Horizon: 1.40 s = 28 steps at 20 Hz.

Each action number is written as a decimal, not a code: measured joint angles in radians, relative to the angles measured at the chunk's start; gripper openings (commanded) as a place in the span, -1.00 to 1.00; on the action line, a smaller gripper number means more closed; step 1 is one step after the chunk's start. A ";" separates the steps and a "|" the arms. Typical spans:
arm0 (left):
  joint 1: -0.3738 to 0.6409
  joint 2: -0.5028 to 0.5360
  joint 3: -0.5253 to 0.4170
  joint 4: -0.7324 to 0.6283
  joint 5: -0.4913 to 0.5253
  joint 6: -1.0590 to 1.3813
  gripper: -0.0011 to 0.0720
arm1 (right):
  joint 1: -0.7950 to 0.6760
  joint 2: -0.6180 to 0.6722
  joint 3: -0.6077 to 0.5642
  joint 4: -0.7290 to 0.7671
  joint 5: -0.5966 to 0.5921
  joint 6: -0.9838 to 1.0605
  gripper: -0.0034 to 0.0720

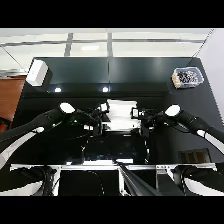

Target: Fold the box and place the chain.

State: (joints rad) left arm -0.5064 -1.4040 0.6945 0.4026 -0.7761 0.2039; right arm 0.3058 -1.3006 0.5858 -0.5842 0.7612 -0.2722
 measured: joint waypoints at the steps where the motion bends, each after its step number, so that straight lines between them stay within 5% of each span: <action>1: -0.001 0.000 0.000 0.002 0.003 -0.003 -0.44 | 0.000 0.000 0.000 0.001 0.000 0.002 -0.41; 2: -0.002 0.000 0.000 0.002 0.002 -0.001 0.13 | 0.000 0.000 0.000 0.001 0.000 0.002 -0.41; 3: -0.003 0.000 0.000 0.001 0.002 -0.001 0.38 | 0.000 0.000 0.000 0.001 0.000 0.002 -0.41; 4: -0.003 0.000 0.000 0.000 0.001 0.000 0.37 | 0.000 0.000 0.000 0.000 0.000 0.000 -0.41; 5: -0.003 0.000 0.000 0.001 0.001 0.000 -0.07 | 0.000 0.000 0.000 -0.002 0.000 -0.001 -0.41; 6: -0.003 0.000 0.000 0.002 0.004 -0.002 -0.81 | 0.000 0.000 0.000 0.000 0.001 0.001 -0.41; 7: -0.002 0.000 0.000 0.007 0.007 -0.005 -0.89 | 0.000 0.000 0.000 0.001 0.001 0.002 -0.41; 14: 0.063 0.087 0.000 0.146 -0.039 -0.164 -0.89 | 0.000 0.000 0.000 0.001 0.001 0.003 -0.41; 20: 0.275 0.263 -0.003 0.421 -0.093 -0.761 -0.89 | 0.000 0.000 0.000 0.000 0.001 0.000 -0.41; 24: 0.465 0.232 -0.026 0.472 -0.243 -1.253 -0.89 | 0.000 0.000 0.000 0.000 0.001 0.000 -0.41; 28: 0.556 0.123 -0.047 0.344 -0.355 -1.379 -0.90 | 0.000 0.000 0.000 0.000 0.001 0.000 -0.41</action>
State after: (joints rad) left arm 0.0498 -1.2808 0.6472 0.7464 -1.1309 -1.1748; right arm 0.3058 -1.3010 0.5858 -0.5842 0.7620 -0.2718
